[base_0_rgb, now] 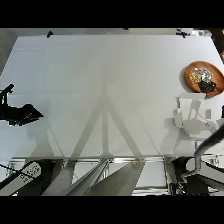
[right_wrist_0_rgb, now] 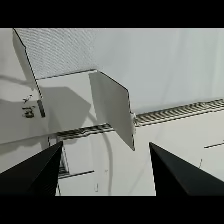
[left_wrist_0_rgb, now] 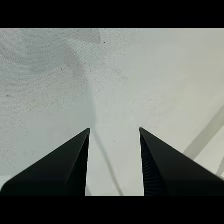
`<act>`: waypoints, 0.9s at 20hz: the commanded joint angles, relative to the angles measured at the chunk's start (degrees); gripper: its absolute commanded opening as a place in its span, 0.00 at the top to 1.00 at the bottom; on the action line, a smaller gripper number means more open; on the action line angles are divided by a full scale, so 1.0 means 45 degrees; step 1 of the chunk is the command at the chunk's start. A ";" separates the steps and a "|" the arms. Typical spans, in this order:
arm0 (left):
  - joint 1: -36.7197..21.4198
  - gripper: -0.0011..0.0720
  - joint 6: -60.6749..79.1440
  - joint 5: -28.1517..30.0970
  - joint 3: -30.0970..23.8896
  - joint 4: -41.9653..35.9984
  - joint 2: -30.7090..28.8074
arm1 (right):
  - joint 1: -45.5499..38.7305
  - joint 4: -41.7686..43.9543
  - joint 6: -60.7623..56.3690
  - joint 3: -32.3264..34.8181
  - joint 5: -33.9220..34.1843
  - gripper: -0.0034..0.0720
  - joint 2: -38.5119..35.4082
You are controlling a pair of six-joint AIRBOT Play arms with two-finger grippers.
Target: Fold the box and place the chain.
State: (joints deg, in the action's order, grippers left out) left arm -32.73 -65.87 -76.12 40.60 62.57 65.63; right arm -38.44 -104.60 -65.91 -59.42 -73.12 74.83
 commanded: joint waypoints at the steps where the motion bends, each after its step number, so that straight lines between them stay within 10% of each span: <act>1: -0.0010 0.52 0.0000 0.0005 -0.0005 0.0005 -0.0010 | -0.0087 -0.0311 -0.0063 0.0005 -0.0199 0.19 0.0952; 11: -0.0010 0.52 0.0000 0.0005 -0.0005 0.0005 -0.0005 | -0.0087 -0.0641 -0.0408 0.0005 0.0563 0.38 0.2273; 16: -0.0010 0.52 0.0000 0.0005 -0.0005 0.0000 -0.0010 | -0.0087 -0.0651 -0.0384 0.0010 0.0437 0.60 0.2322; 18: -0.0010 0.52 0.0000 0.0005 -0.0005 0.0000 -0.0005 | -0.0087 -0.0714 -0.0369 0.0005 0.0102 0.83 0.2317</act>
State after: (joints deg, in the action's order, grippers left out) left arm -32.73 -65.87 -76.12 40.60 62.57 65.63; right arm -38.79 -107.61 -67.59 -59.42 -71.13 85.08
